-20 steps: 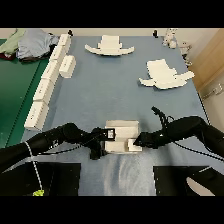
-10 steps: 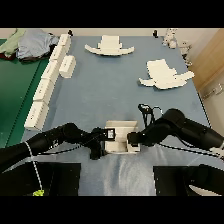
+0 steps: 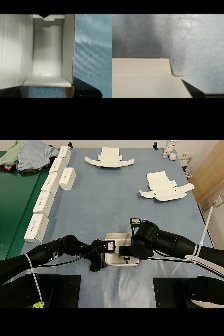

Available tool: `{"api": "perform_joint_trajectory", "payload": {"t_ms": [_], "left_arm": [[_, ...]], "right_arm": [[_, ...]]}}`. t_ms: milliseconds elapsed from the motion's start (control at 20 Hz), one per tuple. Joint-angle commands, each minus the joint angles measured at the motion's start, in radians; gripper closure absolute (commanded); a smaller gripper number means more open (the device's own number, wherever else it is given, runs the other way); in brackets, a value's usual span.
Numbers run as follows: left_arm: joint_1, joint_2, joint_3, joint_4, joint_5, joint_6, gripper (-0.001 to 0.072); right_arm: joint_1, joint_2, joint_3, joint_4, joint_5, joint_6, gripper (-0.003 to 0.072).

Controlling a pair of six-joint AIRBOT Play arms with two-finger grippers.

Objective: Fold the box.

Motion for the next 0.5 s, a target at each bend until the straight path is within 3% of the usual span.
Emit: {"api": "perform_joint_trajectory", "payload": {"t_ms": [0,150,250,350,400,450], "left_arm": [[0.0,0.0,0.0,0.0,0.0,0.0,0.0288],[0.0,0.0,0.0,0.0,0.0,0.0,0.0288],[0.0,0.0,0.0,0.0,0.0,0.0,0.0288],[0.0,0.0,0.0,0.0,0.0,0.0,0.0288],[0.0,0.0,0.0,0.0,0.0,0.0,0.0288],[0.0,0.0,0.0,0.0,0.0,0.0,0.0288]], "right_arm": [[0.039,-0.012,0.009,-0.054,-0.068,0.117,0.0268],[0.038,-0.019,0.009,-0.076,-0.069,0.154,0.0268],[0.038,-0.032,0.008,-0.076,-0.069,0.159,0.0334],[0.039,-0.051,0.008,-0.076,-0.069,0.157,0.0637],[0.039,-0.06,0.009,-0.076,-0.068,0.155,0.0683],[0.039,-0.063,0.009,-0.076,-0.067,0.154,0.0684]]}}
